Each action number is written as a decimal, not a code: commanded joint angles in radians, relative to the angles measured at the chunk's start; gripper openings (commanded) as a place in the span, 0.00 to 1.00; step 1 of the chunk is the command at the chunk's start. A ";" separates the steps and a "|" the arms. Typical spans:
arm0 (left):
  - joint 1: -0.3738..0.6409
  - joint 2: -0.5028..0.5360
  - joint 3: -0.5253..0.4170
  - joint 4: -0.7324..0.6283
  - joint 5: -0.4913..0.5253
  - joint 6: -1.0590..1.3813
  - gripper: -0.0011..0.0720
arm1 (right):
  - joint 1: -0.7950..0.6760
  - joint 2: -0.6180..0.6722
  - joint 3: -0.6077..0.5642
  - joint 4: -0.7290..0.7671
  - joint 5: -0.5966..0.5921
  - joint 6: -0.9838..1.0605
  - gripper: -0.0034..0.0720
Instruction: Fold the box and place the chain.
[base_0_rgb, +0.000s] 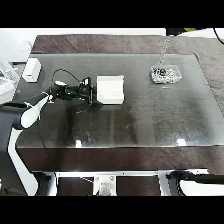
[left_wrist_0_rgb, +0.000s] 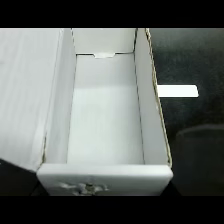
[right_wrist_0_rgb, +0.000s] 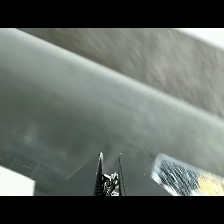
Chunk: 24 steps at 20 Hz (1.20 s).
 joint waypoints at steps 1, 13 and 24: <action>0.000 0.000 0.000 0.000 0.000 0.000 0.33 | 0.127 0.072 0.000 -0.009 0.001 -0.027 0.05; 0.000 0.000 0.000 0.000 0.000 0.000 0.33 | 0.355 0.012 -0.080 -0.015 -0.040 -0.016 0.05; 0.000 0.000 0.000 0.000 0.000 0.000 0.33 | 0.355 0.014 -0.009 -0.050 -0.220 -0.061 0.05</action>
